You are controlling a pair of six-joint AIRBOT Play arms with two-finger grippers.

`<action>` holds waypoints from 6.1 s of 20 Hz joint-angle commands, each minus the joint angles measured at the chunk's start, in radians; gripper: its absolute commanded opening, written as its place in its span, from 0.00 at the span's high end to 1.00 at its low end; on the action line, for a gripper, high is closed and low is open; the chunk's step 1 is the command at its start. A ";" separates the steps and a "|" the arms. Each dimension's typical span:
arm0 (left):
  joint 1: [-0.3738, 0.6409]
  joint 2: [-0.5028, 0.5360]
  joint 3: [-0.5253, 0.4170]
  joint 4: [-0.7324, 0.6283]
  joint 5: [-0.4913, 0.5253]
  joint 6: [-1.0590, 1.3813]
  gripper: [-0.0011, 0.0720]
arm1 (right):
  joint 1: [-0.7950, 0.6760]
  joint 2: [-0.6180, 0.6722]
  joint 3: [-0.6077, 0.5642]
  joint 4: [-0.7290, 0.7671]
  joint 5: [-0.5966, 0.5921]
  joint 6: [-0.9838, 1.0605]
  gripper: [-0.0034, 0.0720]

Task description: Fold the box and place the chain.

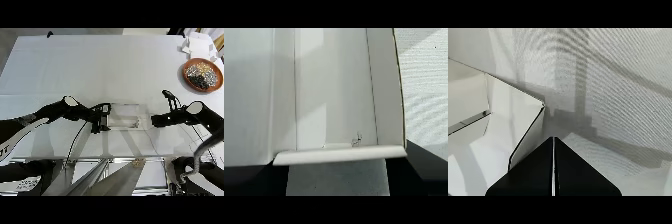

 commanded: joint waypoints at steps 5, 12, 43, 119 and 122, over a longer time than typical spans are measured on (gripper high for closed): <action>0.000 0.000 0.001 0.000 0.000 0.000 0.70 | 0.024 -0.001 -0.022 0.137 -0.014 -0.068 0.93; 0.000 0.000 0.001 0.000 0.000 0.000 0.70 | 0.105 0.033 -0.018 0.212 -0.065 -0.048 0.81; 0.000 0.000 0.001 0.000 0.000 0.000 0.70 | 0.402 -0.012 0.230 -0.188 -0.001 0.496 0.44; 0.000 0.000 0.001 0.000 0.000 0.000 0.70 | 0.787 -0.237 0.388 -0.774 0.035 1.423 0.64; 0.000 0.000 0.001 0.000 0.000 0.000 0.70 | 0.798 -0.255 0.388 -0.774 0.061 1.424 0.75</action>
